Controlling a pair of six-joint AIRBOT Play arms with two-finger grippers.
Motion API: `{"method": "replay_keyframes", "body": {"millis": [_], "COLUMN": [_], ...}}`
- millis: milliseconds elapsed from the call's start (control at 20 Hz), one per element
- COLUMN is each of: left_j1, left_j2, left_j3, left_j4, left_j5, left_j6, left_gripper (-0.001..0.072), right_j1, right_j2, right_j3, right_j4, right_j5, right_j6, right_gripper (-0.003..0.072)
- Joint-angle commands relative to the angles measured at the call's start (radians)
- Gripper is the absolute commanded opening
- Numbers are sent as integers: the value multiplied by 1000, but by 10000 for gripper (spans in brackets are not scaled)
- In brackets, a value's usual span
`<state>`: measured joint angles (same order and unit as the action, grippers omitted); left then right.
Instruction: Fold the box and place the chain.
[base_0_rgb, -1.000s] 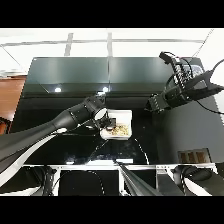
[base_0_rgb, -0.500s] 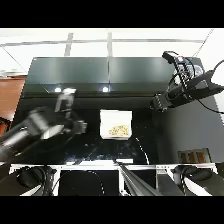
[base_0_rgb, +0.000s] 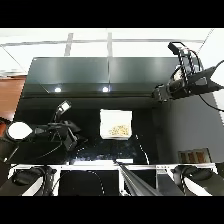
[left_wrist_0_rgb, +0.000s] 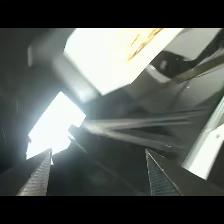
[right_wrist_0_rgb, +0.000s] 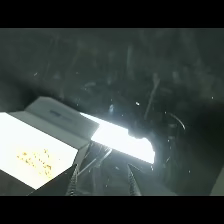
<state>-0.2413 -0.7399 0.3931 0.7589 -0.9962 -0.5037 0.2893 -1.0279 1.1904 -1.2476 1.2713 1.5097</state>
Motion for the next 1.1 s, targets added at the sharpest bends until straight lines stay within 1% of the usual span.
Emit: {"method": "replay_keyframes", "body": {"millis": [0, 150, 250, 300, 450, 550, 650, 800, 900, 1050], "left_j1": [-13, -17, -18, -18, -26, -56, -107, -159, -183, -191], "left_j2": [-80, -179, -257, -298, -382, -428, -468, -517, -530, -531], "left_j3": [-26, -20, 3, 22, 73, 101, 130, 145, 145, 147], "left_j4": [-93, -156, -193, -211, -212, -210, -216, -295, -298, -304], "left_j5": [108, 84, 72, 74, 84, 106, 108, 141, 183, 209], "left_j6": [544, 612, 740, 764, 767, 771, 795, 795, 795, 792], "left_gripper": [713, 713, 713, 713, 713, 713, 713, 712, 712, 712], "right_j1": [2, 2, 2, 2, 2, 2, 2, 2, 2, 2], "right_j2": [0, 0, 0, 0, 0, 0, 0, 0, 0, 0], "right_j3": [0, 0, 0, 0, 0, 0, 0, 0, 0, 0], "right_j4": [-6, -6, -6, -6, -6, -6, -6, -6, -6, -6], "right_j5": [-34, -34, -34, -35, -35, -35, -35, -38, -37, -38], "right_j6": [1, 1, 2, 4, 7, 16, 20, 20, 20, 20], "right_gripper": [378, 378, 378, 378, 378, 378, 379, 378, 378, 378]}}
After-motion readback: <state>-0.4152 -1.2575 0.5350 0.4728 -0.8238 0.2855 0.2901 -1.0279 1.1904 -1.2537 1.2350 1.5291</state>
